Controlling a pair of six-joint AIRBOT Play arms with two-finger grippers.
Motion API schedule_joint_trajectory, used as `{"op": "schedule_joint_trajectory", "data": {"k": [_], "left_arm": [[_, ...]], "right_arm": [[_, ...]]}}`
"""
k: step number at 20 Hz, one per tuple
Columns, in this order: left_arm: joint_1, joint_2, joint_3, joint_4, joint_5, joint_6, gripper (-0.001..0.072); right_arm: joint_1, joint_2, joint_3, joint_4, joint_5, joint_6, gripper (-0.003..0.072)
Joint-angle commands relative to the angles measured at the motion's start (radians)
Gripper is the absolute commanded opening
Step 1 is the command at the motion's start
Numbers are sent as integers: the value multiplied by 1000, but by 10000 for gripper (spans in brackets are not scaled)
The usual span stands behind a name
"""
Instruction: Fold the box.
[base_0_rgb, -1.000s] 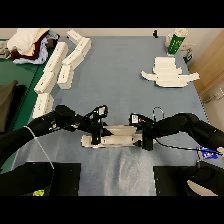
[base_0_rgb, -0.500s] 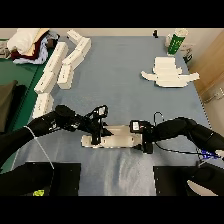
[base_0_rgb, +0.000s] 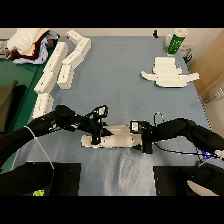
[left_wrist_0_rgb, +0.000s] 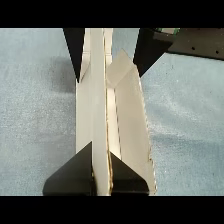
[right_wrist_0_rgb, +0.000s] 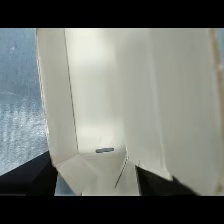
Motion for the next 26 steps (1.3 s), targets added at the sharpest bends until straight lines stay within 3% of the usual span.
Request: {"op": "schedule_joint_trajectory", "data": {"k": [1, 3, 12, 13, 14, 15, 26], "left_arm": [[1, -1, 1, 0, 0, 0, 14], [1, -1, 1, 0, 0, 0, 15], [1, -1, 1, 0, 0, 0, 14], [1, -1, 1, 0, 0, 0, 14], [1, -1, 1, 0, 0, 0, 14], [1, -1, 1, 0, 0, 0, 14], [1, -1, 1, 0, 0, 0, 14]], "right_arm": [[1, -28, -1, 8, 13, -8, 702], [6, -47, -1, 11, 17, -16, 634], [44, -85, -1, -13, 56, -15, 634], [43, -85, -1, -14, 47, -15, 606], [41, -83, -1, -14, 29, -15, 494], [41, -79, -1, -15, 22, -15, 443], [41, -72, -1, -38, 26, -15, 443]]}}
